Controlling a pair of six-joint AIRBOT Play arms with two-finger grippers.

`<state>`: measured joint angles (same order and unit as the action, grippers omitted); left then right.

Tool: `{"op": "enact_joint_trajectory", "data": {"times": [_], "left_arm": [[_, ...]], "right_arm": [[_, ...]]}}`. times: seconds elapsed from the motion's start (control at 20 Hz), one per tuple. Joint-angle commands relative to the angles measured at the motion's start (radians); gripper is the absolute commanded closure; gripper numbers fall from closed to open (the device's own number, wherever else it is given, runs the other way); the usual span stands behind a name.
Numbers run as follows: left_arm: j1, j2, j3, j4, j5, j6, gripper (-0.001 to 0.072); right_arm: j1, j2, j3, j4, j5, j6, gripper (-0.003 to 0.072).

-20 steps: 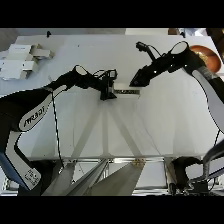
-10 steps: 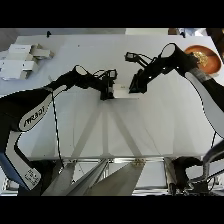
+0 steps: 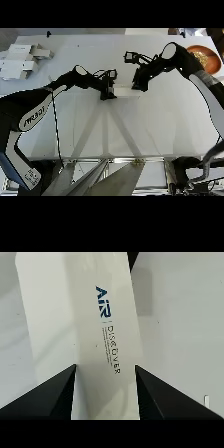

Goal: Fold the box and place the chain.

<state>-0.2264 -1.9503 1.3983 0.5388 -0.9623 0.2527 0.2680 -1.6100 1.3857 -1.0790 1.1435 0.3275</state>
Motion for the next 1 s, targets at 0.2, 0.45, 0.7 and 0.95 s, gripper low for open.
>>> {"op": "enact_joint_trajectory", "data": {"times": [0.2, 0.45, 0.7, 0.95], "left_arm": [[0.0, 0.0, 0.0, 0.0, 0.0, 0.002, 0.0429], [0.0, 0.0, 0.0, 0.0, 0.0, 0.002, 0.0429], [0.0, 0.0, 0.0, 0.0, 0.0, 0.002, 0.0429], [0.0, 0.0, 0.0, 0.0, 0.0, 0.002, 0.0429]], "right_arm": [[0.024, 0.037, -0.081, -0.021, -0.048, -0.016, 0.0259], [0.067, 0.041, -0.081, -0.019, -0.041, -0.016, 0.0266], [0.072, 0.041, -0.098, -0.024, -0.149, -0.019, 0.0272], [0.072, 0.041, -0.098, -0.027, -0.172, -0.019, 0.043]]}}
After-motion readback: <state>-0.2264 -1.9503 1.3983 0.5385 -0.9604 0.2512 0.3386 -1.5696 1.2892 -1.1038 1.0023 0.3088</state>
